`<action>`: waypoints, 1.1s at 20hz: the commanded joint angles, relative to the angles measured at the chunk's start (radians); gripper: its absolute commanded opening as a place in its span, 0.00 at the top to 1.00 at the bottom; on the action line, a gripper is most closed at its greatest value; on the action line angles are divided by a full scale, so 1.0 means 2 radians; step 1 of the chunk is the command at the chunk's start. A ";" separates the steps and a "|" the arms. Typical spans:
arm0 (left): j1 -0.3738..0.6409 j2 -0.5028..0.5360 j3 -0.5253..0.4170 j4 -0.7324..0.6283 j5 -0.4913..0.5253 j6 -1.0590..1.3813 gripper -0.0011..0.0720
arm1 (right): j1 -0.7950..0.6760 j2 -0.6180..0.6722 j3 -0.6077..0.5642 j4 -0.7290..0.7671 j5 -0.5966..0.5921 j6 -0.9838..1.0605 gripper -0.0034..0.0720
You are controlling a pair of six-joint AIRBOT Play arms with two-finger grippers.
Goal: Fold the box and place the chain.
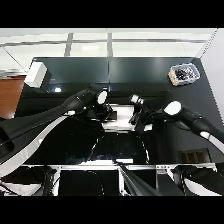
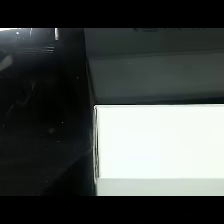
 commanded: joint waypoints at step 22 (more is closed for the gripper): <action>0.000 0.000 0.000 0.001 0.000 0.000 0.95 | -0.174 -0.085 -0.012 0.125 0.211 0.248 0.12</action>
